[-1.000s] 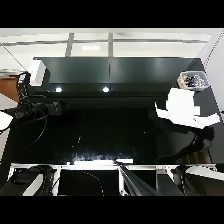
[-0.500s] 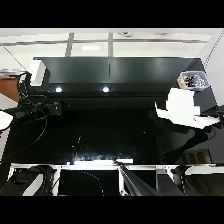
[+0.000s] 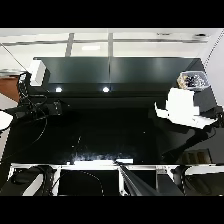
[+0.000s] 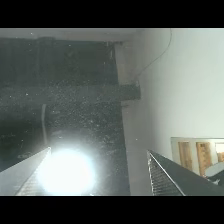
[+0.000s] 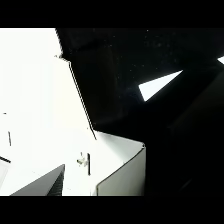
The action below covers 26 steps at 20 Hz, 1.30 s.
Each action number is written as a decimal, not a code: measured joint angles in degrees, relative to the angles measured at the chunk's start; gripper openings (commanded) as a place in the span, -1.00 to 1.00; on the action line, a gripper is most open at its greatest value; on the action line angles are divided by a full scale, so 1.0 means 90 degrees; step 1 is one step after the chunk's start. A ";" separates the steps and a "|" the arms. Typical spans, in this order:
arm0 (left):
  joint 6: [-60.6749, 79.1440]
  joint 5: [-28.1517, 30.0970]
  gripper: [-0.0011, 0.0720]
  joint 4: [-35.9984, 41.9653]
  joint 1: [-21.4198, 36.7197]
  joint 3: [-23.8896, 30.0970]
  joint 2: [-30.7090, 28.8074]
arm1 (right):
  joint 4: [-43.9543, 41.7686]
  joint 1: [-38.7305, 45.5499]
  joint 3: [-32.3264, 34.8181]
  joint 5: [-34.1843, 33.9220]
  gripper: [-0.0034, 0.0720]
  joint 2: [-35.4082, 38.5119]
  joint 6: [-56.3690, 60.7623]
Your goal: Fold the box and place the chain.
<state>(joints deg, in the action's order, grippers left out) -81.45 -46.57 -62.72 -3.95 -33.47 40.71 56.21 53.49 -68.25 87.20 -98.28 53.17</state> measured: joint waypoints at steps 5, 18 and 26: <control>0.0000 0.0000 0.97 0.0000 0.0000 0.0000 0.0000 | -0.0301 0.0000 0.0000 0.0053 -0.27 -0.0007 -0.0134; 0.0000 -0.0002 0.97 0.0000 0.0000 0.0000 0.0000 | -0.0746 -0.0260 0.0066 0.0913 -0.79 0.0078 -0.0277; 0.0002 0.0109 0.97 0.0143 -0.0007 0.0000 0.0000 | -0.1639 -0.2084 0.0571 0.0124 -0.79 0.0758 -0.0522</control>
<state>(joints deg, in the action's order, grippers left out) -81.43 -45.58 -61.43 -4.01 -33.47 40.71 41.45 34.74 -63.11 88.31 -91.46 48.47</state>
